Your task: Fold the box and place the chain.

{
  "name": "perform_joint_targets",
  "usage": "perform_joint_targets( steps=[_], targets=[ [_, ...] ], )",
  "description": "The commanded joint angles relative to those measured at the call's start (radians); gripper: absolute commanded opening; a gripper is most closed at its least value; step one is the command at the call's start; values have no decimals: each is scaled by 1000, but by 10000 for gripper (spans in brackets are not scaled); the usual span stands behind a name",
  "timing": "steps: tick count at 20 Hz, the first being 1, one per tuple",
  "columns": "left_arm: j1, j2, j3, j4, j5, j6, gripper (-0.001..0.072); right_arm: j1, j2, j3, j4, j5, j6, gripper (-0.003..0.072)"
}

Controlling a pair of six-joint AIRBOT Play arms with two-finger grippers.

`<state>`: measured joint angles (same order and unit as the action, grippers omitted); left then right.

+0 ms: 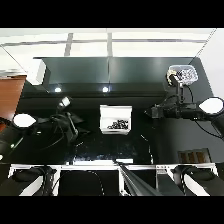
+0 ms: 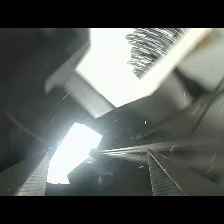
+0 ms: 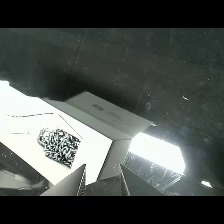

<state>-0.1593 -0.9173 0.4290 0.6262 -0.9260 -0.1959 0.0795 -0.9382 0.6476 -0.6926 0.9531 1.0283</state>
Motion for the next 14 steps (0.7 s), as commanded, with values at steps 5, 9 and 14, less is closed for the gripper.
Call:
perform_joint_targets(
  steps=[5,9,14],
  targets=[
    [-101,-339,173,11,33,557,713,0,0,-1,0,0,1,247],
    [-155,-423,227,5,37,567,713,0,0,-3,1,-13,1,247],
    [-155,-431,239,-96,31,565,712,0,0,-3,0,-35,0,247]
  ],
)
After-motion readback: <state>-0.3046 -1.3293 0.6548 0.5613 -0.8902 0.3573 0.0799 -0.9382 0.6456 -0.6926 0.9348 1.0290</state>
